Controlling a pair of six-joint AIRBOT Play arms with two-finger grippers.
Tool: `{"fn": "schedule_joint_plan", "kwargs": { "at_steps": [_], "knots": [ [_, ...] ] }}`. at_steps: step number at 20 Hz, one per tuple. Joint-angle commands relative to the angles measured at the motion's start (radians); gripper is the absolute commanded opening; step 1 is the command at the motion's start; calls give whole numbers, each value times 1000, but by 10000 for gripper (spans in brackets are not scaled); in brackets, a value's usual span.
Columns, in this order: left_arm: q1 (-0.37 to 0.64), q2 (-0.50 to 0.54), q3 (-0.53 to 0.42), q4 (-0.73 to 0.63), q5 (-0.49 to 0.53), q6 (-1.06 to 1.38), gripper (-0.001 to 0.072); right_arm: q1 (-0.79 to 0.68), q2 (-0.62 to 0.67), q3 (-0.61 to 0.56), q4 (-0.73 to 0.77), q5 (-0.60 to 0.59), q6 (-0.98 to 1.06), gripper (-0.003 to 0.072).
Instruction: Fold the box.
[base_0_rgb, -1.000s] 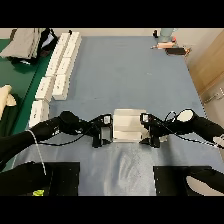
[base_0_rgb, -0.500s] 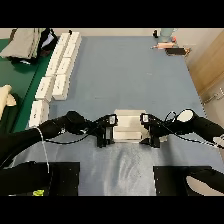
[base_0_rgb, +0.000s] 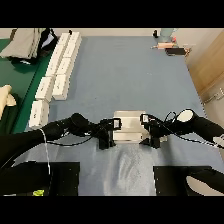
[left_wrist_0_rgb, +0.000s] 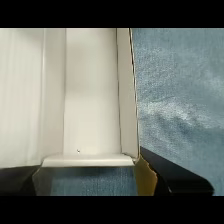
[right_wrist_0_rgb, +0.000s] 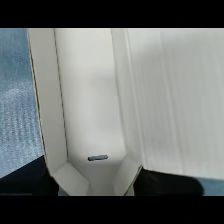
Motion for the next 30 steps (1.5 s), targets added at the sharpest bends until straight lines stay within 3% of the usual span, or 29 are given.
{"fn": "schedule_joint_plan", "kwargs": {
  "at_steps": [1, 7, 9, 30],
  "knots": [
    [-15, -1, 0, 16, 40, -26, 704, 0, 0, 1, 1, -1, 1, 544],
    [-19, -1, 0, 16, 49, -30, 701, 0, 0, 1, 1, -1, 1, 544],
    [-19, -1, 1, 16, 42, -30, 381, 0, 0, 1, 2, -1, 1, 544],
    [-19, -1, 1, 13, 35, -30, 375, 0, 0, 1, 2, -2, 1, 544]
  ]
}}
